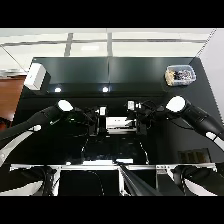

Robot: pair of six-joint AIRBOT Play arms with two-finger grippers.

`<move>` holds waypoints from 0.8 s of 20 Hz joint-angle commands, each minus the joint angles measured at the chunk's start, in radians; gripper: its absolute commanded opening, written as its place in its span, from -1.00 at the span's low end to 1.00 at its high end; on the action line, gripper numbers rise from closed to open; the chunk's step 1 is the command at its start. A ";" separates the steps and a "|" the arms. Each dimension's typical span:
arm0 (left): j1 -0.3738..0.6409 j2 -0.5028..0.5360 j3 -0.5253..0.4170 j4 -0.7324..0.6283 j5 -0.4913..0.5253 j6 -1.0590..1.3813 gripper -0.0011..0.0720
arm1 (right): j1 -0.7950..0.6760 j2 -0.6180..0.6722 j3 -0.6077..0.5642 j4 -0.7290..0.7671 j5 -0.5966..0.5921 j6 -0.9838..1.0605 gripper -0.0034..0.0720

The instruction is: Fold the box and place the chain.

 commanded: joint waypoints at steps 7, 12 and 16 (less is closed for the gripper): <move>0.000 0.000 0.000 0.000 0.000 0.000 0.01 | 0.002 -0.002 -0.002 -0.021 0.002 0.016 -0.17; 0.000 0.000 0.000 0.000 0.000 0.000 0.01 | 0.005 -0.031 -0.002 -0.021 0.000 0.053 -0.18; 0.000 0.000 0.000 0.000 0.001 0.000 0.01 | 0.007 -0.032 -0.002 -0.054 -0.003 0.140 -0.18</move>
